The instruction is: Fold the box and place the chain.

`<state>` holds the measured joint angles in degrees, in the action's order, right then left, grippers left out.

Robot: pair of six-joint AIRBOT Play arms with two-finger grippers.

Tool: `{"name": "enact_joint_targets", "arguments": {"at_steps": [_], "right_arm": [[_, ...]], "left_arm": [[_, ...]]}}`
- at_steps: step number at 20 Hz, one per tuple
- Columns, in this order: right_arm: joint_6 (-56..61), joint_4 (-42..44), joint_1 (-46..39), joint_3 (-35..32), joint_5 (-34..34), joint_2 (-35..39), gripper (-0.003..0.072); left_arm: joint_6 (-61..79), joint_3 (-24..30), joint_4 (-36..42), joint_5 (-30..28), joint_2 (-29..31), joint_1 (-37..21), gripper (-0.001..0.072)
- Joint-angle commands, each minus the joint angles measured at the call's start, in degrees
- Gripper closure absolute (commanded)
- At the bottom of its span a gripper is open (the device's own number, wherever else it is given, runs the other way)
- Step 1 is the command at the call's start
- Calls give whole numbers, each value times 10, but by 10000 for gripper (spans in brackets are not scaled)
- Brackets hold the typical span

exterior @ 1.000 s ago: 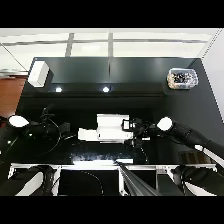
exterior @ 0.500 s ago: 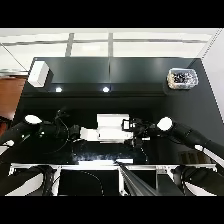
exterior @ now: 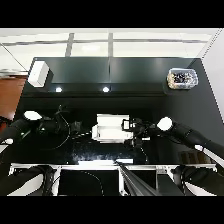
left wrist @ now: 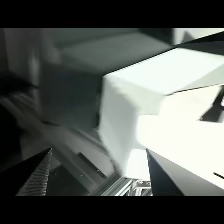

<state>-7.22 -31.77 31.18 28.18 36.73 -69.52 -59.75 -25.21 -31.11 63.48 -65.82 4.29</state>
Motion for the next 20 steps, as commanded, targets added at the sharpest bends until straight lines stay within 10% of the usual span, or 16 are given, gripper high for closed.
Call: {"name": "enact_joint_targets", "arguments": {"at_steps": [1, 10, 20], "right_arm": [[0, 0, 0, 0, 0, 0, 112], [0, 0, 0, 0, 0, 0, 112], [0, 0, 0, 0, 0, 0, 112]], "left_arm": [[-3, -27, 0, 2, 20, 28, 11], [-222, -70, -195, -165, 24, 247, 13], [-369, -115, -303, -163, 20, 309, 46]]}}
